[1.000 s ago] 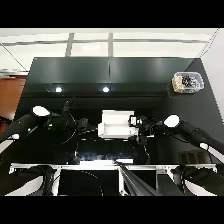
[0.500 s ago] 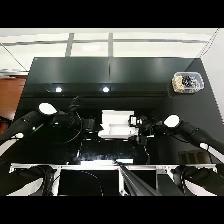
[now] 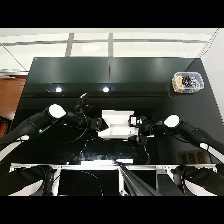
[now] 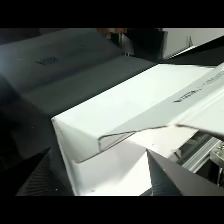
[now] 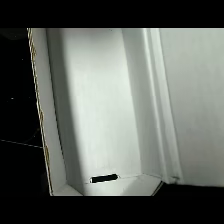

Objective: Fold the box and place the chain.

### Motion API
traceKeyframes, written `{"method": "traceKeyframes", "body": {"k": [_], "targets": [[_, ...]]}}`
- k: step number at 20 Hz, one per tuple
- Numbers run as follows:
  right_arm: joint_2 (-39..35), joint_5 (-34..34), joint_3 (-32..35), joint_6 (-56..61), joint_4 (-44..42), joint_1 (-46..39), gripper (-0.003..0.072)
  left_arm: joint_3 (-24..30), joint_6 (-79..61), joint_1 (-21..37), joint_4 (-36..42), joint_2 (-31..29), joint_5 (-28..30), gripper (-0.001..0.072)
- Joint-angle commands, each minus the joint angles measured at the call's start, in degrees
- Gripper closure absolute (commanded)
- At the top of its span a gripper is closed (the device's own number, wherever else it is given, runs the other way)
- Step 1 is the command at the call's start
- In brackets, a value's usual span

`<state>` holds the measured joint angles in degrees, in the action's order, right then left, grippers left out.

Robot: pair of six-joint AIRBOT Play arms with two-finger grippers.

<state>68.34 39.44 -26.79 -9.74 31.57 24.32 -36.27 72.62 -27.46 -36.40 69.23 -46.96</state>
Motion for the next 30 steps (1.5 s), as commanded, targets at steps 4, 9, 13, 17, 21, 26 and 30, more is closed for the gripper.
{"method": "traceKeyframes", "body": {"k": [4,9,13,17,21,26,30], "targets": [[0.0,0.0,-0.1,0.0,0.0,0.0,0.0255,-3.9,8.8,-0.4,-7.9,0.0,-7.7,0.0037],[0.0,0.0,-0.1,0.0,0.0,0.0,0.0254,-6.5,12.1,-0.4,-10.6,0.0,-10.6,0.0041],[0.0,0.0,-0.1,0.0,0.0,0.0,0.0255,-7.4,12.1,-0.4,-10.2,0.0,-10.9,0.0244],[0.0,0.0,-0.1,0.0,0.0,0.0,0.0254,-7.4,12.5,-0.4,-10.1,0.0,-10.7,0.0245],[0.0,0.0,-0.1,0.0,0.0,0.0,0.0254,-7.4,14.2,-2.8,-11.2,0.0,-8.3,0.0246],[0.0,0.0,-0.1,0.0,0.0,0.0,0.0254,-7.4,20.7,-6.3,-17.0,0.0,-4.7,0.0246],[0.0,0.0,-0.1,0.0,0.0,0.0,0.0254,-7.4,22.7,-7.5,-18.6,0.4,-1.8,0.0247]]}}
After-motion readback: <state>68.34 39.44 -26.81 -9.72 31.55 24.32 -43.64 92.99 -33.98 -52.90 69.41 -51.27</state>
